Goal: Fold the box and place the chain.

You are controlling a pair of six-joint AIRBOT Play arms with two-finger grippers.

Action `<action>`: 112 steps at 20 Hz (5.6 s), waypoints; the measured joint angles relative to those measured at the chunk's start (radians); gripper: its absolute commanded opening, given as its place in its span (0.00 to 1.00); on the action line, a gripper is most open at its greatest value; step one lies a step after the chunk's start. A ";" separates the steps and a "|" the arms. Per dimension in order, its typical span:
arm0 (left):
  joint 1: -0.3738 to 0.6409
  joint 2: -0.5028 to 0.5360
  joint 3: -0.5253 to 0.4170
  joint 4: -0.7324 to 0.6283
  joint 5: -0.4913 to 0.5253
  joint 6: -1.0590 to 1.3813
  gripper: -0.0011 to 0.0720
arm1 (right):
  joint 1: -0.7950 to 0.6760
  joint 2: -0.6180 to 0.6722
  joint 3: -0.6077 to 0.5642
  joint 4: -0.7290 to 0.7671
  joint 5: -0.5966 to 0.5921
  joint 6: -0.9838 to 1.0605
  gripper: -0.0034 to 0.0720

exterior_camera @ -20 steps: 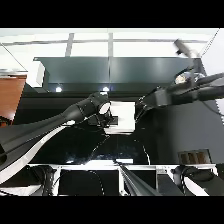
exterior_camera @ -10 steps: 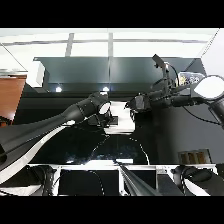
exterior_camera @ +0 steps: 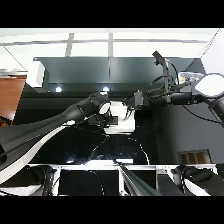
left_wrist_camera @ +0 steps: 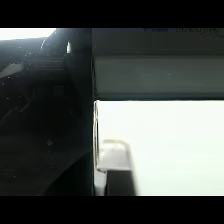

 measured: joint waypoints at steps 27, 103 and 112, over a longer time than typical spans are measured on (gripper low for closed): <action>0.000 0.000 0.000 0.000 0.000 0.002 0.06 | -0.182 -0.056 -0.122 -0.415 -0.080 0.089 0.46; 0.000 0.000 0.000 0.000 0.000 0.001 0.06 | -0.301 0.360 0.133 0.242 0.049 -0.138 0.07; 0.000 0.000 0.000 0.000 0.000 0.001 0.06 | -0.119 0.238 0.117 0.108 -0.030 -0.142 0.07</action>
